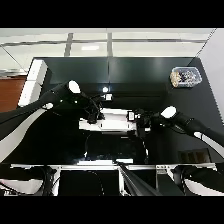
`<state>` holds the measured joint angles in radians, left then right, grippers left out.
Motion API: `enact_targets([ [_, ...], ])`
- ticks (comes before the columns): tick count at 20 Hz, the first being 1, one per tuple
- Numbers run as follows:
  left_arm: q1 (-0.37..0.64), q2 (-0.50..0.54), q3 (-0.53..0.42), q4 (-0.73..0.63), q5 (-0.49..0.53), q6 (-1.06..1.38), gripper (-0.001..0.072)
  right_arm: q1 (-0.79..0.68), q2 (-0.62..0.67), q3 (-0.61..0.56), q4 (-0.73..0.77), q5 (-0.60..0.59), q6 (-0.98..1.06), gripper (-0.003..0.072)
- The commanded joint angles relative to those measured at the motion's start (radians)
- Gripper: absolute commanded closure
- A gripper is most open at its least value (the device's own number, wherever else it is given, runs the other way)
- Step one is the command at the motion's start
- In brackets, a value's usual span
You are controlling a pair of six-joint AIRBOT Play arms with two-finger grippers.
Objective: Fold the box and place the chain.
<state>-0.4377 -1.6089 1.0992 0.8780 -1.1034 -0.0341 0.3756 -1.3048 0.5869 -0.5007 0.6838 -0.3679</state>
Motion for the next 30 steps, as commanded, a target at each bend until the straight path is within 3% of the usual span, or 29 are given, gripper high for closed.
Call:
enact_targets([
  [1, -0.001, 0.0, 0.001, -0.001, -0.002, 0.0, 0.0686, 0.001, -0.007, 0.01, -0.007, -0.015, 0.028, -0.0004],
  [13, 0.0, 0.0, 0.001, -0.001, -0.007, 0.0, 0.0686, 0.003, -0.007, 0.01, -0.013, -0.015, 0.031, -0.0003],
  [14, 0.0, 0.0, 0.001, -0.001, -0.01, 0.0, 0.0686, 0.003, -0.007, 0.01, -0.013, -0.015, 0.031, 0.0028],
  [15, 0.001, 0.0, 0.001, -0.001, -0.011, 0.0, 0.0686, 0.003, -0.007, 0.01, -0.013, -0.015, 0.031, 0.0117],
  [19, 0.002, 0.0, 0.001, -0.001, -0.035, 0.0, 0.0686, 0.003, -0.007, 0.01, -0.013, -0.015, 0.031, 0.0143],
  [20, 0.002, 0.001, 0.001, -0.001, -0.036, 0.0, 0.0686, 0.003, -0.007, 0.01, -0.013, -0.015, 0.031, 0.0265],
  [21, 0.002, 0.004, 0.001, 0.0, -0.036, -0.005, 0.0684, 0.003, -0.007, 0.01, -0.013, -0.015, 0.031, 0.0271],
  [22, 0.002, 0.012, 0.001, 0.001, -0.033, -0.027, 0.0661, 0.003, -0.007, 0.01, -0.013, -0.015, 0.031, 0.0271],
  [24, 0.011, 0.048, 0.001, 0.005, -0.033, -0.094, 0.0226, 0.003, -0.007, 0.01, -0.013, -0.015, 0.031, 0.0271],
  [25, 0.022, 0.073, 0.002, 0.016, -0.036, -0.156, 0.0093, 0.003, -0.007, 0.01, -0.012, -0.015, 0.031, 0.0271],
  [26, 0.034, 0.1, 0.001, 0.044, -0.041, -0.227, 0.0064, 0.003, -0.007, 0.01, -0.012, -0.015, 0.031, 0.0271],
  [30, 0.085, 0.205, 0.001, 0.243, -0.157, -0.53, 0.0077, 0.003, -0.007, 0.01, -0.012, -0.015, 0.031, 0.0271],
])
